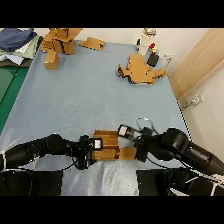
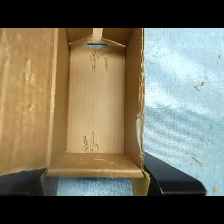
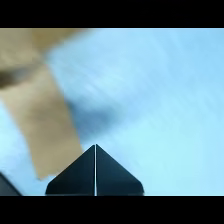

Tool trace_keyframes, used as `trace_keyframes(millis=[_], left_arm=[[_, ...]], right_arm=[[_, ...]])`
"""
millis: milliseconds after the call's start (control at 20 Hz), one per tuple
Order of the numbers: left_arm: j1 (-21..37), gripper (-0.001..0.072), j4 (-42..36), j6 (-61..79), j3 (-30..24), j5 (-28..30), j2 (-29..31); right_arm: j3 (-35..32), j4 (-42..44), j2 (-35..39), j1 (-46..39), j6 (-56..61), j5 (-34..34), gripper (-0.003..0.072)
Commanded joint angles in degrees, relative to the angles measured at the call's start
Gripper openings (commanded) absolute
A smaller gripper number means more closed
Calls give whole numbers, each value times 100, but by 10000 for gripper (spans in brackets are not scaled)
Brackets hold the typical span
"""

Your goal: Fold the box.

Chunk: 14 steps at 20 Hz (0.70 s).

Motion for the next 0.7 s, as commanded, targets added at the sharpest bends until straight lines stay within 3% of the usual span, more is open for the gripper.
trace_keyframes(millis=[0, 100, 250, 400, 650], left_arm=[[2, 522, 7, 9, 2, 11, -2], [2, 523, 7, 9, 2, 9, -2], [2, 523, 7, 9, 2, 9, -2], [2, 523, 7, 9, 2, 11, -2], [2, 523, 7, 9, 2, 9, -2]], right_arm=[[85, -1539, 448, -208, 2796, -1416, 4], [-28, -588, 428, -654, 3178, -1421, 3], [-422, 1261, 192, -1113, 3226, -452, 3], [-761, 2347, -188, -1117, 3169, 599, 4], [-807, 3718, -741, -1113, 2212, 1445, 4]])
